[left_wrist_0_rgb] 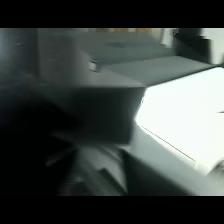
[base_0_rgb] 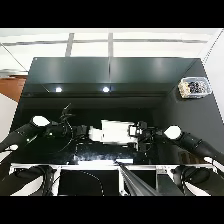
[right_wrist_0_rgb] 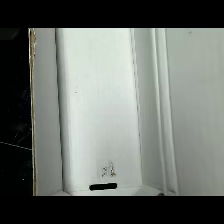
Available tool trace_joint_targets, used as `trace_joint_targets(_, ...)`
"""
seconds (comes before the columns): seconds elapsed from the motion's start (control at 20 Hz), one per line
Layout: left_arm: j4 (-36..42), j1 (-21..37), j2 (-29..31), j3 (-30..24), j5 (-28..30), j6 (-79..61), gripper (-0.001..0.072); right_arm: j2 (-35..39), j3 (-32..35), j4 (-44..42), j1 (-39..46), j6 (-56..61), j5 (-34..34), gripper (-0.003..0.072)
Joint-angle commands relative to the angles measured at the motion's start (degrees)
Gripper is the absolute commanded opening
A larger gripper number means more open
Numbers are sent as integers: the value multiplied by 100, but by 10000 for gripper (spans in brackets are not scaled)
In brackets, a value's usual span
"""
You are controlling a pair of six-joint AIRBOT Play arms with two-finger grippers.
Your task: Fold the box and place the chain.
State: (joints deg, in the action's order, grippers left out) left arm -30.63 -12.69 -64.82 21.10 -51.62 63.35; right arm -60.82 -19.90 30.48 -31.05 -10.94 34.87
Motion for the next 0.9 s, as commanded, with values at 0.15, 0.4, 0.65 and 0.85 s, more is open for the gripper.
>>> trace_joint_targets(0.15, -42, -59, 9, 249, -599, -332, 661, -4, 2, -2, -4, 0, 0, 572)
trace_joint_targets(0.4, -42, -415, 26, 608, -754, -339, 662, -4, 2, -2, -4, 2, 0, 572)
trace_joint_targets(0.65, -46, -833, 26, 890, -450, -306, 663, -4, 2, -2, -2, 2, -2, 572)
trace_joint_targets(0.85, -483, -1412, 26, 879, 201, 114, 611, -4, 2, -4, -4, 2, -2, 572)
